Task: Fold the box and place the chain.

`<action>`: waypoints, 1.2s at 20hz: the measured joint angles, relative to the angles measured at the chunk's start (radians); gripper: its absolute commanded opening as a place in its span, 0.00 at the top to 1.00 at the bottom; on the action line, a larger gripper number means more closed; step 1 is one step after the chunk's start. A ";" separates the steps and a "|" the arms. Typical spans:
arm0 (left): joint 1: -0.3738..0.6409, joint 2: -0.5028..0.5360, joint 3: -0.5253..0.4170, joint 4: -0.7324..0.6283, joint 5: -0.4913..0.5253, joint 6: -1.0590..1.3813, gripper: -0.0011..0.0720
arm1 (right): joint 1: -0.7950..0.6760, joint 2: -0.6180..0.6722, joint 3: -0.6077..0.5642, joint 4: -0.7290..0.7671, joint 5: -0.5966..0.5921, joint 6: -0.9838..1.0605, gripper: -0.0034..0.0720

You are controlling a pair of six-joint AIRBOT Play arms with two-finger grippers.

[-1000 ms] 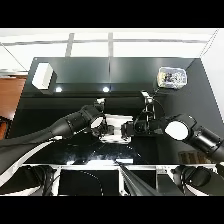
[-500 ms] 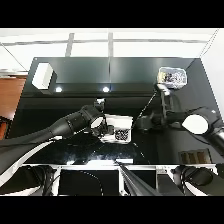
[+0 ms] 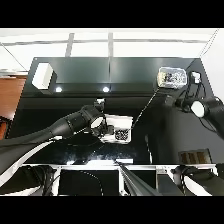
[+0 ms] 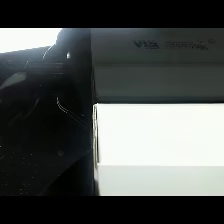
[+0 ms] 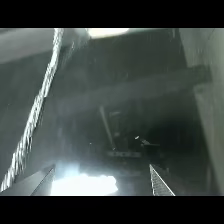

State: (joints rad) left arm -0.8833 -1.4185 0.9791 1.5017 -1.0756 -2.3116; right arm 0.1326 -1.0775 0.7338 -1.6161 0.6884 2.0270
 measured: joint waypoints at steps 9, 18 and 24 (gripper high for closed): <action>0.000 0.000 0.000 0.000 0.000 0.000 0.95 | -0.066 -0.504 0.432 0.196 0.065 0.020 0.21; 0.000 0.000 0.000 0.000 0.000 0.000 0.95 | -0.066 -0.534 0.526 0.249 0.158 -0.105 0.94; 0.000 0.000 0.000 0.000 0.000 0.000 0.95 | -0.021 -0.211 0.507 0.174 0.346 -0.311 0.94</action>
